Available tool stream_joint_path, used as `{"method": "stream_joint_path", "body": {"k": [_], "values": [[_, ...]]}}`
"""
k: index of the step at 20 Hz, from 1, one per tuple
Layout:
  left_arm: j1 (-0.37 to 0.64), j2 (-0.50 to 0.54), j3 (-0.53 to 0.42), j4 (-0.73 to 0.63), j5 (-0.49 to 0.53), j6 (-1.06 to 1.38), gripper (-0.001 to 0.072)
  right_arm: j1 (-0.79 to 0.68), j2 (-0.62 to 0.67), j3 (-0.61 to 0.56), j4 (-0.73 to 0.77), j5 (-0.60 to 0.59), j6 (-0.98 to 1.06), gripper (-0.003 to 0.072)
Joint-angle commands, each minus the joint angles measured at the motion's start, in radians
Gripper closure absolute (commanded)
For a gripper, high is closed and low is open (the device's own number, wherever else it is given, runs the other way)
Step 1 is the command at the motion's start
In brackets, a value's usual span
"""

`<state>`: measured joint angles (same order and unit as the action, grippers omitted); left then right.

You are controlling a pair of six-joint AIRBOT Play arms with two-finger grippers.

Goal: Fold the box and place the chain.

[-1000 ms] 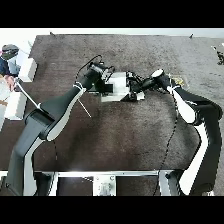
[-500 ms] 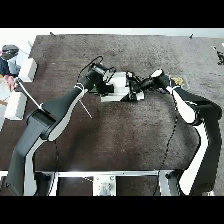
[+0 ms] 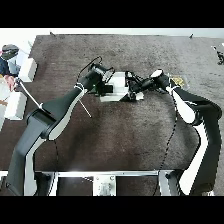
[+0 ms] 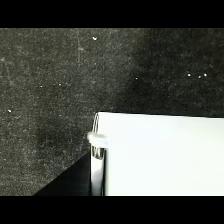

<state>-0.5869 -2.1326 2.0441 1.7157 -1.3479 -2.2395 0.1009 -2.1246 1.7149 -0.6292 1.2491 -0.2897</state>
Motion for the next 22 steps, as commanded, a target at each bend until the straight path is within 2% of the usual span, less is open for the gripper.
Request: {"method": "stream_joint_path", "body": {"k": [1, 6, 8, 9, 22], "values": [[0.001, 0.001, 0.001, 0.001, 0.005, 0.023, 0.0696, -0.001, 0.001, 0.001, -0.003, 0.0, 0.001, 0.0279], [0.0, 0.001, 0.001, 0.001, 0.029, 0.075, 0.0682, -0.001, 0.001, 0.001, -0.003, 0.0, 0.001, 0.0279], [0.001, 0.001, 0.002, -0.006, 0.039, 0.159, 0.0383, -0.001, 0.001, 0.001, -0.003, 0.0, 0.001, 0.0279], [0.001, 0.002, 0.002, -0.013, 0.041, 0.2, 0.0339, -0.001, 0.001, 0.001, -0.003, 0.0, 0.001, 0.028], [0.005, 0.076, 0.014, -0.024, 0.025, 0.286, 0.0334, -0.001, 0.001, 0.001, -0.003, 0.0, 0.001, 0.0279]]}}
